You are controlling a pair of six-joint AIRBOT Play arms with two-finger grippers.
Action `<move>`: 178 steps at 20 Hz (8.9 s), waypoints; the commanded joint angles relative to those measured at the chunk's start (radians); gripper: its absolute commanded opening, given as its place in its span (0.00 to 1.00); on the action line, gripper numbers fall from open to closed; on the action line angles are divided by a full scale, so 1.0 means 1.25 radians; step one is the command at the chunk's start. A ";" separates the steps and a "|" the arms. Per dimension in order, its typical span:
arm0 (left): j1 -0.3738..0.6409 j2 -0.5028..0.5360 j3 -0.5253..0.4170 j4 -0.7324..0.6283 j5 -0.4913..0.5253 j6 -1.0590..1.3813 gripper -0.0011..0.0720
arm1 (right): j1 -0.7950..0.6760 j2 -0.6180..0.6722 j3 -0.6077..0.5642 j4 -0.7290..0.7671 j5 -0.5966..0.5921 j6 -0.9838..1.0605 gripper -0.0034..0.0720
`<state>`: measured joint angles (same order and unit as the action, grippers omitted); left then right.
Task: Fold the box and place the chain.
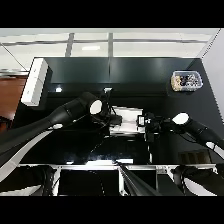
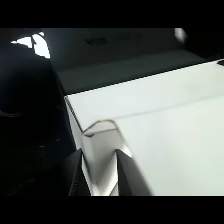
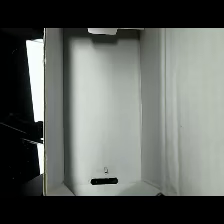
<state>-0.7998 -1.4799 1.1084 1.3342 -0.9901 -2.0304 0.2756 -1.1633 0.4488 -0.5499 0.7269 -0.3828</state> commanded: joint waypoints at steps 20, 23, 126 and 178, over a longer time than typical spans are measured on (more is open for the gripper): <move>-0.014 -0.084 0.073 0.074 -0.107 -0.085 0.53 | 0.001 -0.001 0.000 -0.001 0.001 0.001 0.35; -0.021 -0.094 0.073 0.068 -0.069 -0.106 0.53 | 0.001 -0.001 0.000 -0.001 0.001 0.001 0.35; -0.057 -0.114 0.103 0.117 -0.133 -0.264 0.05 | -0.516 0.120 0.005 -0.305 0.229 1.387 0.06; -0.057 -0.114 0.103 0.117 -0.136 -0.264 0.05 | 0.267 -0.153 0.367 -0.665 0.275 1.988 0.38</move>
<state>-0.8711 -1.6226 1.2377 1.4799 -1.1584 -2.3608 0.6048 -1.3422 0.9051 -1.3724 1.0782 2.0434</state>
